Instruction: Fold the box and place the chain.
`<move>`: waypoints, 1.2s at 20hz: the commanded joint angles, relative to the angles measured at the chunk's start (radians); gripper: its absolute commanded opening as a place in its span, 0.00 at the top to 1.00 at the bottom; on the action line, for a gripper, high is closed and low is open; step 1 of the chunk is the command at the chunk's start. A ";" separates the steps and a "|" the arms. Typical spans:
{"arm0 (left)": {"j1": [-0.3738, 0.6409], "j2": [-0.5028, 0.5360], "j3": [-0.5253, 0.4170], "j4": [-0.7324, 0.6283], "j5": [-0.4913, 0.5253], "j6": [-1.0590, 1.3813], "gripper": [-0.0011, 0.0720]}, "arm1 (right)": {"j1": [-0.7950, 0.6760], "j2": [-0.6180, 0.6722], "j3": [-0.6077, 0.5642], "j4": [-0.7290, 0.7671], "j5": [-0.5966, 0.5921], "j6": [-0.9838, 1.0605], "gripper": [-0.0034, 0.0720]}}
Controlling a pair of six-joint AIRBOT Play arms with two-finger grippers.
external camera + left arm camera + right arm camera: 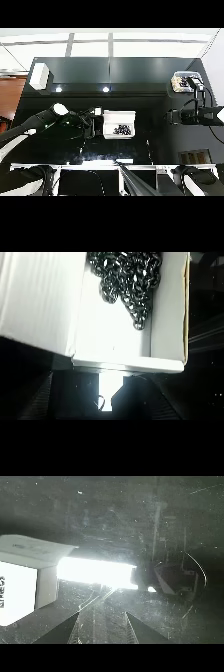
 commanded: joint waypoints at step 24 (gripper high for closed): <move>-0.057 -0.002 0.002 -0.016 0.021 0.019 0.01 | 0.000 0.000 0.000 0.000 0.000 0.000 0.50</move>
